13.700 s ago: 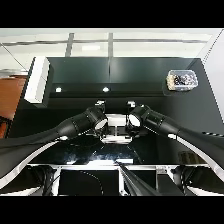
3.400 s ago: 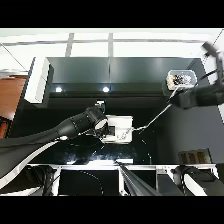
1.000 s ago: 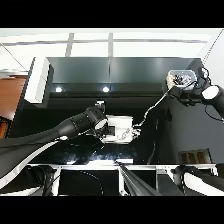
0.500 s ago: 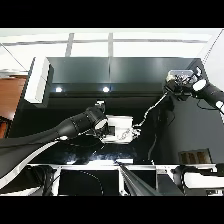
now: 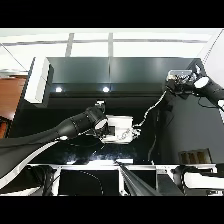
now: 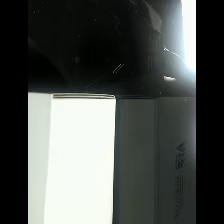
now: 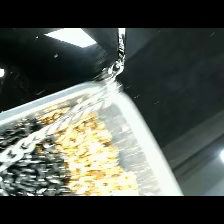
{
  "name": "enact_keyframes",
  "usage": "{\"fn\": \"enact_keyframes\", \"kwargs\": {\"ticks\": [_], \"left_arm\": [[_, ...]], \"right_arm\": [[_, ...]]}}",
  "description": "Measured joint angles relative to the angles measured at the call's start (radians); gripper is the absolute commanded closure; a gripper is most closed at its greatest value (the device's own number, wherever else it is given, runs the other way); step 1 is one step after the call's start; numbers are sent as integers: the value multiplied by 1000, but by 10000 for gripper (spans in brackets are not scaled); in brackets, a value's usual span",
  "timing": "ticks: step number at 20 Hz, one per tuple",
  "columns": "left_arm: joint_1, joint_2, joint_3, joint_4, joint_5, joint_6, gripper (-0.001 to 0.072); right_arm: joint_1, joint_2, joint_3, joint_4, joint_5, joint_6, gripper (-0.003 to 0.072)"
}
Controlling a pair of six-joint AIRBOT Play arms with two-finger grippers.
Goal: Fold the box and place the chain.
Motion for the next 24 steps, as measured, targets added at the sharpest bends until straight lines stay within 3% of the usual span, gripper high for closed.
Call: {"fn": "enact_keyframes", "kwargs": {"ticks": [4, 15, 19, 24], "left_arm": [[0, 0, 0, 0, 0, 0, 677], [0, 0, 0, 0, 0, 0, 676], [0, 0, 0, 0, 0, 0, 676], [0, 0, 0, 0, 0, 0, 676]], "right_arm": [[-29, 163, 4, -6, 73, -92, 650], [-82, 758, 31, 54, 380, -218, 649], [-83, 882, 35, 140, 496, -236, 650], [-45, 934, 0, 246, 684, -244, 649]]}}
